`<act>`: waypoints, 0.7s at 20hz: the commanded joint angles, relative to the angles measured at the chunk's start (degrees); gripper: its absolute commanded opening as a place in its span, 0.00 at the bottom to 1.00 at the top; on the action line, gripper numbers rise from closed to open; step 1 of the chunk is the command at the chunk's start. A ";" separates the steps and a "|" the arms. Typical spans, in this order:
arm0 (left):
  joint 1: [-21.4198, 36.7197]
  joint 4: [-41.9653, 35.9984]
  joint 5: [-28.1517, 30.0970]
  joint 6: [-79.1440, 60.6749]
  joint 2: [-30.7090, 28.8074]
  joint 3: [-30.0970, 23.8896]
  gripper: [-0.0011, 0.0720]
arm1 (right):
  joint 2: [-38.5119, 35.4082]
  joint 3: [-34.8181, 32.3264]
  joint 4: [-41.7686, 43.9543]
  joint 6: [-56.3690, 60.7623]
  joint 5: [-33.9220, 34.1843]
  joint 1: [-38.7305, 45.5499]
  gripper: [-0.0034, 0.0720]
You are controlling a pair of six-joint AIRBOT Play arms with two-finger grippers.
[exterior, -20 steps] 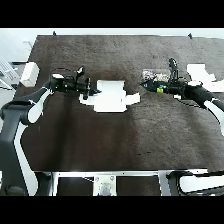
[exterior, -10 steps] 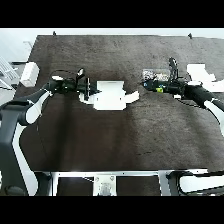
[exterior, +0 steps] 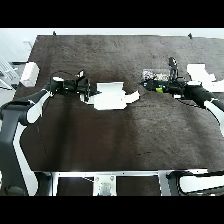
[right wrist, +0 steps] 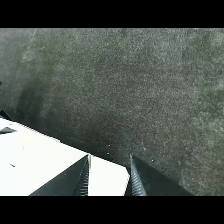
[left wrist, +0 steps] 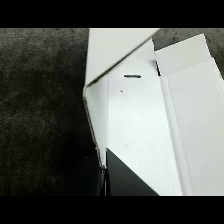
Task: Fold the box and place the chain.
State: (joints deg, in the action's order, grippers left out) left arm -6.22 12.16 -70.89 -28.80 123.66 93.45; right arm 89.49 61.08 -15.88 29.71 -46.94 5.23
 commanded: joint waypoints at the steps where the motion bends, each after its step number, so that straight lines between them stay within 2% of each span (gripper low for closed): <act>1: -0.04 -0.24 -0.02 -0.13 0.02 -0.02 0.04 | -0.31 0.00 0.04 -5.07 -0.98 -0.04 0.47; 5: 0.02 -0.26 -0.48 1.95 0.02 -0.02 0.04 | -5.40 -0.48 0.55 -9.42 -10.36 -0.37 0.47; 10: 0.02 -0.28 -0.44 1.88 0.02 -0.02 0.04 | -13.88 -5.75 -1.70 -14.75 -11.82 -3.96 0.47; 11: 0.02 -0.28 -0.42 1.88 0.02 -0.02 0.04 | -14.67 -6.69 -1.77 -17.35 -11.85 -4.94 0.54; 12: 0.02 -0.31 -0.42 1.88 0.02 -0.02 0.04 | -14.82 -7.52 -1.88 -20.13 -11.85 -5.90 0.75; 13: 0.02 -0.35 -0.48 1.79 0.02 -0.02 0.04 | -14.75 -8.50 -3.17 -23.28 -11.78 -7.13 0.85; 14: 0.02 -0.37 -0.46 1.79 0.02 -0.02 0.04 | -14.75 -9.44 -6.69 -27.43 -11.78 -8.70 0.85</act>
State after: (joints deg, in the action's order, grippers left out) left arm -6.22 11.92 -71.31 -27.05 123.68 93.43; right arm 76.07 54.06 -18.44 11.35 -58.11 -0.60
